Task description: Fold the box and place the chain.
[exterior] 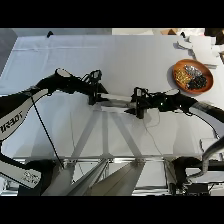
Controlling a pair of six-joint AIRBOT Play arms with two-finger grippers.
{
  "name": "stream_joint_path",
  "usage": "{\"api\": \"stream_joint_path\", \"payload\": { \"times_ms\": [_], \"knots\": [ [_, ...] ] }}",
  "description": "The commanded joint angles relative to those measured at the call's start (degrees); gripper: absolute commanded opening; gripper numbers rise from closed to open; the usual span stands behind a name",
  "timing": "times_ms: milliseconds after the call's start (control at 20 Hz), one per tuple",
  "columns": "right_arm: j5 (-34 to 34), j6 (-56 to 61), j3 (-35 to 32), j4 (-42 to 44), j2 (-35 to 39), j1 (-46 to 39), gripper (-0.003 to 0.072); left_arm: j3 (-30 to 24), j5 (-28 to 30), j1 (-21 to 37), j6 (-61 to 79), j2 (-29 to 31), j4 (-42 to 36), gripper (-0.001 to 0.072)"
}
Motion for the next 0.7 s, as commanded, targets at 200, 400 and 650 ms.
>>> {"api": "stream_joint_path", "payload": {
  "times_ms": [200, 400, 650],
  "knots": [
    [-0.1, 0.1, 0.0, 0.2, 0.0, 0.0, 0.0441, 0.0, -7.1, 6.5, -6.8, 6.4, 7.2, 0.0374],
    [-0.1, 0.0, 0.0, 0.2, 0.0, 0.0, 0.0441, -0.1, -10.4, 8.7, -18.1, 12.2, 13.0, 0.0011],
    [-0.1, 0.0, 0.0, 0.2, 0.0, 0.0, 0.0441, -1.7, -18.3, 5.7, -22.5, 13.4, 14.3, 0.0013]
  ]
}}
